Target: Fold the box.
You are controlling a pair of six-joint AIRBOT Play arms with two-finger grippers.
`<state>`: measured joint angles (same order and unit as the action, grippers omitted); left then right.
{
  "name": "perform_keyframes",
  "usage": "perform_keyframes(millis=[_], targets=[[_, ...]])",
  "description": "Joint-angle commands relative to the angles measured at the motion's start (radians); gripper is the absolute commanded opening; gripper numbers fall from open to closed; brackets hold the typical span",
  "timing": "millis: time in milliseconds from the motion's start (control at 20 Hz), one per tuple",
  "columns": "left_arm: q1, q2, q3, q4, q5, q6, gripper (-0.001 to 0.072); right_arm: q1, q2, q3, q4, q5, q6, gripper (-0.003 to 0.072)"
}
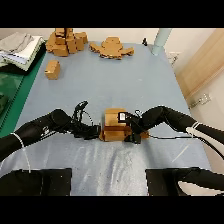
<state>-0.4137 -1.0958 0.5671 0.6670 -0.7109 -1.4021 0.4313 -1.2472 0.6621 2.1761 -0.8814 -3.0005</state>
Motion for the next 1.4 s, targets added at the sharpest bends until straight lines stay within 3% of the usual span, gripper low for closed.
perform_keyframes(millis=[0, 250, 450, 500, 550, 1150, 1350], targets=[[-0.002, 0.001, 0.021, -0.008, -0.011, -0.001, 0.0351, 0.000, 0.000, 0.000, 0.000, 0.000, 0.000, 0.0600], [0.050, 0.001, 0.032, 0.007, -0.005, -0.012, 0.0347, 0.000, 0.000, 0.000, 0.000, 0.000, 0.000, 0.0599], [0.056, 0.000, 0.063, -0.064, -0.018, 0.042, 0.0380, 0.001, 0.000, 0.000, 0.000, 0.000, 0.000, 0.0600], [0.055, 0.000, 0.063, -0.103, -0.017, 0.076, 0.0528, 0.000, 0.000, 0.000, 0.000, 0.000, 0.000, 0.0599], [0.053, -0.002, 0.063, -0.134, -0.018, 0.089, 0.0553, 0.000, 0.000, 0.000, 0.000, 0.000, 0.000, 0.0600], [0.051, -0.003, 0.064, -0.148, 0.052, 0.109, 0.0552, 0.000, 0.000, 0.000, 0.000, 0.000, 0.000, 0.0599], [-0.022, -0.004, 0.069, -0.071, 0.064, 0.029, 0.0552, 0.000, 0.000, 0.000, 0.000, 0.000, 0.000, 0.0599]])
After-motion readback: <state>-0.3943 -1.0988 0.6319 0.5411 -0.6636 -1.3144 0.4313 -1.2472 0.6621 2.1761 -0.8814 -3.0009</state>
